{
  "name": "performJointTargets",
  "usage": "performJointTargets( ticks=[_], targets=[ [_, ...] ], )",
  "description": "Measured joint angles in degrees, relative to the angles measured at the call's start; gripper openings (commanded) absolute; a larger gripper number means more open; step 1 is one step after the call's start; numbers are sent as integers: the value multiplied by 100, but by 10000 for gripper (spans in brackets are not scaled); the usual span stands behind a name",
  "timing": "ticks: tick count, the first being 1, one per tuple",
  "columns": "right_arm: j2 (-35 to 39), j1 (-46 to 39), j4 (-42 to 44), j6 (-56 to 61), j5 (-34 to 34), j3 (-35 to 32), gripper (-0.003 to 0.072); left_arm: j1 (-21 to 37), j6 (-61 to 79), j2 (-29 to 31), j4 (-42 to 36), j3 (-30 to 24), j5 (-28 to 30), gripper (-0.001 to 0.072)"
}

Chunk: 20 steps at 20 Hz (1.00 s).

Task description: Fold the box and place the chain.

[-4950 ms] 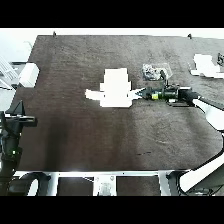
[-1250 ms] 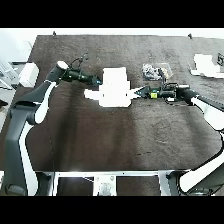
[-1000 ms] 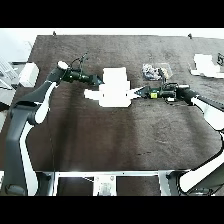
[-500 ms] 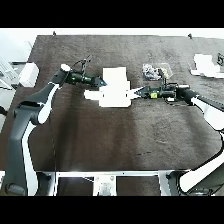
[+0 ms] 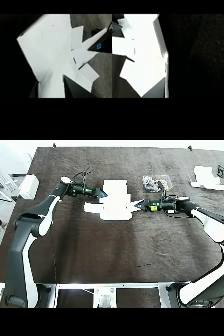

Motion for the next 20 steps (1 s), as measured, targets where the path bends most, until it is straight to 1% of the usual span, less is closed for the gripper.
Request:
performJointTargets(
  ticks=[6,7,8,11,12,14,15,16,17,18,19,20],
  targets=[
    [0,0,-9,0,-2,0,14,0,63,-22,-7,0,-101,349],
    [0,0,-11,0,-2,0,14,0,79,-31,-7,0,-122,321],
    [0,0,-11,0,-4,0,14,0,83,-37,-9,0,-131,240],
    [0,0,-13,0,-2,0,14,0,129,-50,-11,0,-160,239],
    [0,0,-13,0,-4,0,14,0,144,-50,-13,0,-160,182],
    [0,0,-13,0,-4,0,14,0,190,-52,-13,0,-168,169],
    [0,0,-13,0,-4,0,15,0,210,-57,-15,0,-179,93],
    [0,0,-13,-2,-7,0,14,0,243,-57,-20,0,-192,69],
    [0,0,-15,-2,-15,0,15,0,295,-57,-48,2,-256,23],
    [0,0,-20,-2,-15,-2,66,-2,363,-55,-57,2,-282,22],
    [-2,0,-2,0,-20,-2,250,-2,431,-55,-66,2,-310,21],
    [0,0,15,-2,-15,0,389,-4,509,-57,-61,0,-339,20]
  ],
)
